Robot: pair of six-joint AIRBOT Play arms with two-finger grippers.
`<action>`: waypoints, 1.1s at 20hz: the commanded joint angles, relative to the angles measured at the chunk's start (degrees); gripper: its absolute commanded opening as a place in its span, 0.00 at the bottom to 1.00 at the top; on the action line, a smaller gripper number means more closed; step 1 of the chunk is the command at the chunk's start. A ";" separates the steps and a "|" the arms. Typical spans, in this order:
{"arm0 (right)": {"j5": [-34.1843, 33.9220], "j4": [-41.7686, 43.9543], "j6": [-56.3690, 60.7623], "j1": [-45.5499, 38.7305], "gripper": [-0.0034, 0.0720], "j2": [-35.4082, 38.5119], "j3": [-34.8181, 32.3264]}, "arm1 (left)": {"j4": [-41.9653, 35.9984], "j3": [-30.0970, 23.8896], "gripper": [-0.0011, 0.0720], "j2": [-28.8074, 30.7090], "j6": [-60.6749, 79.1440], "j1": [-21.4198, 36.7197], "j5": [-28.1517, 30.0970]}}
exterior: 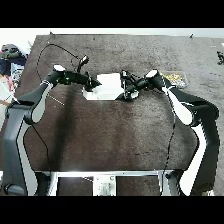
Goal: Fold the box and place the chain.
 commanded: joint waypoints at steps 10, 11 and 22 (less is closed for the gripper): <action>0.04 -0.02 0.04 -0.02 0.68 -0.02 0.00 | 4.59 2.05 0.03 9.57 0.00 3.28 -12.26; 0.02 0.00 0.04 0.00 0.68 -0.02 0.00 | 9.99 2.01 0.03 9.57 0.02 2.58 -13.16; 0.02 -0.02 0.04 -0.02 0.68 -0.02 0.00 | 28.61 -3.65 0.85 9.51 3.08 -2.56 -1.86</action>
